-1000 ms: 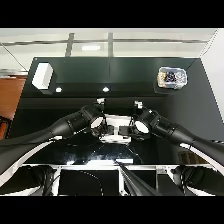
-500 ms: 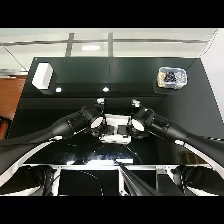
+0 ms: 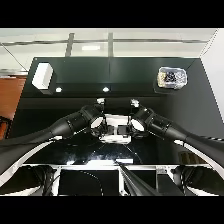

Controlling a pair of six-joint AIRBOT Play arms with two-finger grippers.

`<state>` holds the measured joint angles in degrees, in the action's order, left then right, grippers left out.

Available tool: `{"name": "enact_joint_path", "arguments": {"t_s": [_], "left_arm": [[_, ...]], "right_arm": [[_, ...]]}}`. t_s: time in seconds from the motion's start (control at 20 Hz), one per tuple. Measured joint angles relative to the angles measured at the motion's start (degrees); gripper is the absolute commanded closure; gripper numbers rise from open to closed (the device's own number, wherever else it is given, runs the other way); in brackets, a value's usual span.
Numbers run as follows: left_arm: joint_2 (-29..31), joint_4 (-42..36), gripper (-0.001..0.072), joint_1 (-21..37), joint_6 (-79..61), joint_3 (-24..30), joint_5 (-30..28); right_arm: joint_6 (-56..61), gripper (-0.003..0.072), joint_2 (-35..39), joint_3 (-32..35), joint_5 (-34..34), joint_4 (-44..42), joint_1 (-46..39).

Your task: Fold the box and place the chain.

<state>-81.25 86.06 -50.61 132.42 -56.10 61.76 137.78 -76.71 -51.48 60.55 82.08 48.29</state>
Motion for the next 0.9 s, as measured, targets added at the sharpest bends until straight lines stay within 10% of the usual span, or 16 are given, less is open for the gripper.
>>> {"name": "enact_joint_path", "arguments": {"t_s": [0.55,0.65,0.9], "left_arm": [[-0.02,0.02,0.0683,0.00,0.02,0.00,0.00],[-0.02,0.00,0.0683,0.00,0.02,0.00,0.04],[0.00,-0.13,0.0683,0.00,0.20,-0.02,0.15]], "right_arm": [[-0.83,0.0327,-1.29,0.00,-0.15,-0.66,0.00],[-1.25,0.0627,-1.46,0.00,-0.15,-0.90,0.00],[-1.22,0.0671,-1.62,0.00,-0.26,-1.25,0.00]]}}
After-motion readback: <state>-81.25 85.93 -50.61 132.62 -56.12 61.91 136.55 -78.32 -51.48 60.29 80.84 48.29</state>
